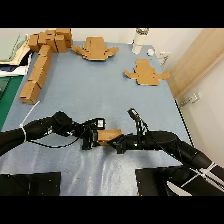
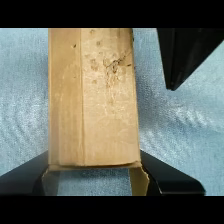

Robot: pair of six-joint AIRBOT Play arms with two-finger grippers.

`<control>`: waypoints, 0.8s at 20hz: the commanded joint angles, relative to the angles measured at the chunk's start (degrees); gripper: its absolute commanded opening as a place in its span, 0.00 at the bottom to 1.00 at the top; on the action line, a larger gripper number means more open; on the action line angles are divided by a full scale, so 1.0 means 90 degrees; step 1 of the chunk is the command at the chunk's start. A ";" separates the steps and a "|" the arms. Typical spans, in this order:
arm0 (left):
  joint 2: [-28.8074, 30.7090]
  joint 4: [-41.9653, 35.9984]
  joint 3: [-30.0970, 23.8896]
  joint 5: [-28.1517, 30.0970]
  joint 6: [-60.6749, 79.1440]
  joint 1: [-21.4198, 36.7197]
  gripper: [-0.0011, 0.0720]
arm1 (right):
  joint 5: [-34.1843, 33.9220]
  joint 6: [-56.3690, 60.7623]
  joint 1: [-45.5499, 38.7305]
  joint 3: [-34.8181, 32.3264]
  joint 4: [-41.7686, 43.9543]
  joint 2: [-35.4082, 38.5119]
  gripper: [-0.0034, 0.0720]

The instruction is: Fold the box.

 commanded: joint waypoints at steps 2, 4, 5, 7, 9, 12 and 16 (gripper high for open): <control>0.0000 0.0002 0.0005 0.0000 0.0002 0.0002 0.67 | 0.0279 0.0197 0.0078 -0.0034 0.0114 0.0024 0.05; 0.0000 0.0002 0.0005 0.0000 0.0002 0.0002 0.66 | 0.0204 0.0228 0.0078 -0.0034 0.0107 0.0024 0.05; 0.0000 0.0000 0.0005 0.0000 0.0002 0.0002 0.66 | 0.0233 0.0265 0.0070 -0.0034 0.0095 0.0024 0.05; 0.0000 0.0002 0.0005 0.0000 0.0002 0.0002 0.66 | 0.0291 0.0274 0.0005 -0.0034 0.0102 0.0024 0.05; 0.0000 0.0002 0.0005 0.0000 0.0002 0.0002 0.66 | 0.0398 0.0355 0.0002 -0.0034 0.0092 0.0022 0.05; 0.0000 0.0000 0.0005 0.0000 0.0002 0.0002 0.66 | 0.0559 0.0437 0.0002 -0.0034 0.0056 0.0022 0.05; 0.0000 0.0002 0.0005 0.0000 0.0002 0.0002 0.66 | 0.0619 0.0478 0.0005 -0.0034 0.0041 -0.0141 0.05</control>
